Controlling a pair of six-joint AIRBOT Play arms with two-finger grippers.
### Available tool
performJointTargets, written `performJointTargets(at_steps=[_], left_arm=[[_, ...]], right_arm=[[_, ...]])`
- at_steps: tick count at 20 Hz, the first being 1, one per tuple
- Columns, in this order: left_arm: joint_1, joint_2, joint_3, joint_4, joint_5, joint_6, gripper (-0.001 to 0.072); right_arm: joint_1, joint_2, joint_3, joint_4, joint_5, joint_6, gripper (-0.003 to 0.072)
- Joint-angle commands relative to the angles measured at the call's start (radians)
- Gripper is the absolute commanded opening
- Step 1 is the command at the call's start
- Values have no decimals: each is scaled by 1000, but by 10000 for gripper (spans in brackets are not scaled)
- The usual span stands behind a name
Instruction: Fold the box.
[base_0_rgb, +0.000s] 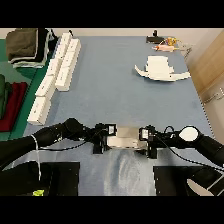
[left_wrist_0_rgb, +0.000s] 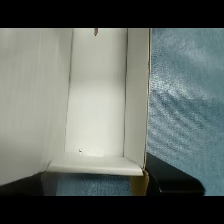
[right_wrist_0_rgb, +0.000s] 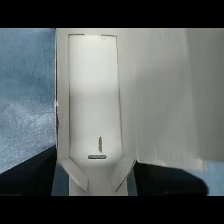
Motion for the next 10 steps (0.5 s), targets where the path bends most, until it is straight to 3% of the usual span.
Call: performJointTargets(at_steps=[1, 6, 10], left_arm=[[0, 0, 1, 0, 0, 0, 477], [0, 0, 1, 0, 0, 0, 477], [0, 0, 1, 0, 0, 0, 476]], right_arm=[[0, 42, 0, -142, 48, 136, 714], [-1, 174, 0, -305, 78, 388, 714], [0, 300, 0, -250, 117, 510, 714]])
